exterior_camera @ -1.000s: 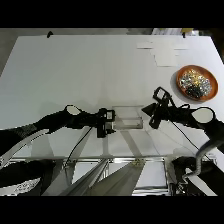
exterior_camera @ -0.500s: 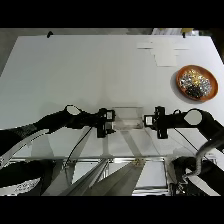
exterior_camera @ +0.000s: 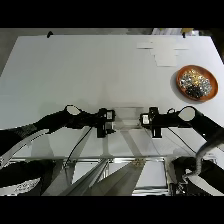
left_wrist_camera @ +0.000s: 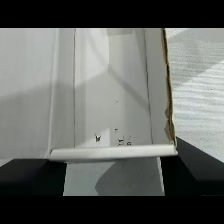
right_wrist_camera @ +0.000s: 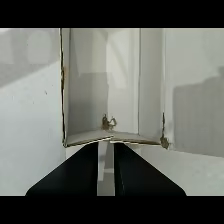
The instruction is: Fold the box and place the chain.
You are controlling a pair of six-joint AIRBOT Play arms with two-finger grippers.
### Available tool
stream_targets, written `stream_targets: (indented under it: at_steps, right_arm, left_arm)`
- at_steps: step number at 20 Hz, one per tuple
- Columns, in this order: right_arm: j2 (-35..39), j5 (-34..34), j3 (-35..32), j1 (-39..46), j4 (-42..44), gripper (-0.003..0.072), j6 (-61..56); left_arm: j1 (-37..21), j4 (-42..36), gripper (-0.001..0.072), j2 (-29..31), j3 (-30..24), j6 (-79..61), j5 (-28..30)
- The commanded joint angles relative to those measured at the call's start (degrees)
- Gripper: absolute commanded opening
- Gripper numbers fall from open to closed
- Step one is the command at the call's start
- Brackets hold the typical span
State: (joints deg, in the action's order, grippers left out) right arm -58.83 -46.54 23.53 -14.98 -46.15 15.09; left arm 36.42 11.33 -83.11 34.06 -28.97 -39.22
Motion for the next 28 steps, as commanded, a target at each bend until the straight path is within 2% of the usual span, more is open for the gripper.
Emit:
stream_targets:
  at_steps: [1, 7, 8, 10, 11, 14, 16, 17, 19, 23, 25, 28]
  right_arm:
    - [-0.4, 0.7, 0.0, -0.1, 4.1, 0.0095, 2.2]
    - [-0.4, 1.0, -2.8, -0.1, 11.1, 0.01, 7.7]
    - [-0.4, 1.0, -3.0, -0.1, 10.9, 0.0128, 7.7]
    - [-0.4, 1.0, -3.0, -0.1, 11.0, 0.0323, 7.7]
    - [-0.4, 1.0, -3.0, -0.1, 11.0, 0.0369, 7.7]
    - [-0.4, 1.0, -3.0, -0.1, 11.0, 0.0403, 7.6]
    - [-0.1, 0.9, -3.0, 0.0, 10.7, 0.0393, 5.4]
    - [0.5, 0.9, -3.0, 0.0, 10.0, 0.0344, 2.5]
    - [3.4, 0.9, -3.0, 0.0, 6.2, 0.0012, -5.6]
    - [10.8, 2.5, -2.9, 0.0, 2.9, 0.0016, -18.8]
    - [12.0, 4.5, -2.3, 1.3, 2.4, 0.0016, -29.0]
    - [12.0, 5.4, 2.3, 7.3, -7.2, 0.0017, -46.0]
  left_arm:
    - [0.0, 0.0, 0.0097, 0.0, 0.0, 0.0, 0.0]
    - [0.0, 0.0, 0.0097, 0.0, 0.0, 0.0, 0.0]
    - [0.0, 0.0, 0.0097, 0.0, 0.0, 0.0, 0.0]
    - [0.0, 0.0, 0.0097, 0.0, 0.0, 0.0, 0.0]
    - [0.0, 0.0, 0.0097, 0.0, 0.0, 0.0, 0.0]
    - [0.0, 0.0, 0.0097, 0.0, 0.0, 0.0, 0.0]
    - [0.0, 0.0, 0.0097, 0.0, 0.0, 0.0, 0.0]
    - [0.0, 0.0, 0.0097, 0.0, 0.0, 0.0, 0.0]
    - [0.0, 0.0, 0.0097, 0.0, 0.0, 0.0, 0.0]
    - [0.0, 0.0, 0.0097, 0.0, 0.0, 0.0, 0.0]
    - [0.0, 0.0, 0.0097, 0.0, 0.0, 0.0, 0.0]
    - [0.0, 0.0, 0.0097, 0.0, 0.0, 0.0, 0.0]
